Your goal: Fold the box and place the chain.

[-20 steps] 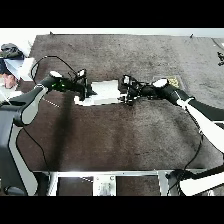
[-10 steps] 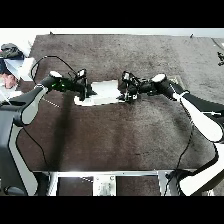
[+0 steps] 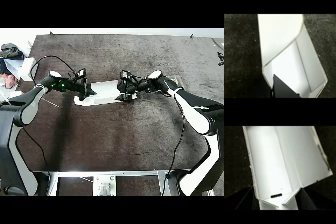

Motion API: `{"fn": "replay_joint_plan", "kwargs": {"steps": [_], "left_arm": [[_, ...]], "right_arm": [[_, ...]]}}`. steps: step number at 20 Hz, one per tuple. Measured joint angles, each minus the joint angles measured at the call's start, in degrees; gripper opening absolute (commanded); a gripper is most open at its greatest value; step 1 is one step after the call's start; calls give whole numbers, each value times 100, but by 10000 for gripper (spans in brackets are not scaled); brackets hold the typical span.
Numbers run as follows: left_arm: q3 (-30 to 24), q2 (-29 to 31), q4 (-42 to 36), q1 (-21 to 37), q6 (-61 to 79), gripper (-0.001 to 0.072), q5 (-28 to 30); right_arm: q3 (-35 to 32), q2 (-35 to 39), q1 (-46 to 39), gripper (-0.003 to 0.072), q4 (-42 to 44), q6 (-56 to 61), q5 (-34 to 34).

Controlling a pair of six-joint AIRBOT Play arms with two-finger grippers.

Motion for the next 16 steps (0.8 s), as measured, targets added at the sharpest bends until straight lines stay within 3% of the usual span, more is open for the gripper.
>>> {"fn": "replay_joint_plan", "kwargs": {"steps": [16], "left_arm": [[0, 0, 0, -4, 9, 13, -17]], "right_arm": [[101, -297, 26, 597, 348, -420, 605]]}}
